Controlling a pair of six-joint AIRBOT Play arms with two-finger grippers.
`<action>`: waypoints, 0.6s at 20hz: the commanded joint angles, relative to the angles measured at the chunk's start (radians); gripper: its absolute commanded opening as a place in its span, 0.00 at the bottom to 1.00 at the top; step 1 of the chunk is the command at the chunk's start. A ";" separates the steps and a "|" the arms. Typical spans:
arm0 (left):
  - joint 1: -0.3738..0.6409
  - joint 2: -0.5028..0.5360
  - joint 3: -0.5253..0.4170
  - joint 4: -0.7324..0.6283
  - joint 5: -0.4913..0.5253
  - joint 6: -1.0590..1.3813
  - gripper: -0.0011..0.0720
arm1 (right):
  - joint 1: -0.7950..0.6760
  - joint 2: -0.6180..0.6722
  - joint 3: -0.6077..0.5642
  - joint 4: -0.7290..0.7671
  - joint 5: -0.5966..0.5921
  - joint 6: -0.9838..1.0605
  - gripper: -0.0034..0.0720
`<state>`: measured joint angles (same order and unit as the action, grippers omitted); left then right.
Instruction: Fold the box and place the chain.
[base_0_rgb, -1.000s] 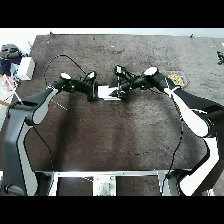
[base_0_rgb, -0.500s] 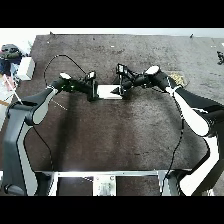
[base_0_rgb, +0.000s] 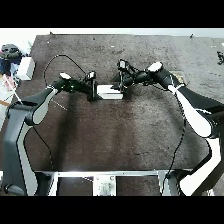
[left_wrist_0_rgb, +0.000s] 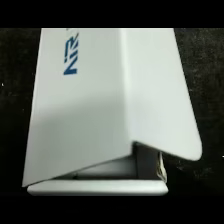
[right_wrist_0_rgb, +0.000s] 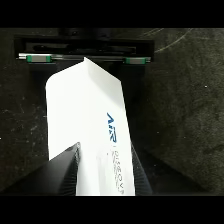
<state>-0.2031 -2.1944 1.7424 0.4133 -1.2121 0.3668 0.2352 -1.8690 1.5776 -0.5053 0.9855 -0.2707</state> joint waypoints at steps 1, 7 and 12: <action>-0.001 0.000 0.001 0.000 0.000 0.001 0.57 | 0.000 -0.003 0.001 0.008 -0.048 0.001 0.41; 0.000 0.000 0.001 0.000 0.000 0.001 0.57 | 0.000 -0.008 0.001 -0.008 -0.070 0.001 0.41; 0.000 0.000 0.001 0.000 0.000 0.001 0.57 | 0.000 -0.028 -0.001 -0.041 -0.066 0.013 0.28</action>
<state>-0.2028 -2.1948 1.7424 0.4114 -1.2072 0.3641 0.2363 -1.8862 1.5764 -0.5262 0.9344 -0.2672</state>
